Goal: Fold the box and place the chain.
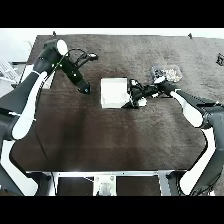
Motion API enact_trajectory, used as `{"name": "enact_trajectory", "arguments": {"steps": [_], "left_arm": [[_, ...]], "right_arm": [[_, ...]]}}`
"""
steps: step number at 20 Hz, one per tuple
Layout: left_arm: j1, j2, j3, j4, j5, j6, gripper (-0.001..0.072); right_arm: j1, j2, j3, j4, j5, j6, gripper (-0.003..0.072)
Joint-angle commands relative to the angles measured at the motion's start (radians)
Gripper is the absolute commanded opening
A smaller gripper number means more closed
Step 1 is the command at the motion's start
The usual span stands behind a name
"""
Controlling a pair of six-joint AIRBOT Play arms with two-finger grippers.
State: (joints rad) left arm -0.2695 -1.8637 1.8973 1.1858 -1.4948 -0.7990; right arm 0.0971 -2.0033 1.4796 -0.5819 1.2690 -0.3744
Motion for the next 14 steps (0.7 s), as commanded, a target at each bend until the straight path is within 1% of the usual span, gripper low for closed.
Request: {"name": "enact_trajectory", "arguments": {"steps": [1, 2, 3, 6, 7, 10, 14], "left_arm": [[0.044, 0.001, -0.153, -0.206, 0.246, 0.548, 0.0709], [0.052, 0.001, -0.202, -0.279, 0.309, 0.658, 0.0709], [0.054, -0.001, -0.247, -0.359, 0.329, 0.776, 0.0709], [0.054, -0.010, -0.336, -0.492, 0.361, 0.939, 0.0709], [0.054, -0.017, -0.350, -0.511, 0.377, 0.958, 0.0709], [0.053, -0.046, -0.354, -0.532, 0.376, 1.004, 0.0709], [0.054, -0.072, -0.352, -0.572, 0.344, 1.063, 0.0709]], "right_arm": [[0.000, 0.000, 0.001, 0.002, 0.000, 0.000, 0.0593], [0.000, 0.000, 0.001, 0.002, 0.000, 0.000, 0.0593], [0.000, 0.000, 0.001, 0.002, 0.000, 0.000, 0.0593], [0.000, 0.000, 0.001, 0.002, 0.000, 0.000, 0.0593], [0.000, 0.000, 0.001, 0.002, 0.000, 0.000, 0.0593], [0.000, 0.000, 0.001, 0.002, 0.000, 0.000, 0.0593], [0.000, 0.000, 0.001, 0.002, 0.000, 0.000, 0.0593]]}}
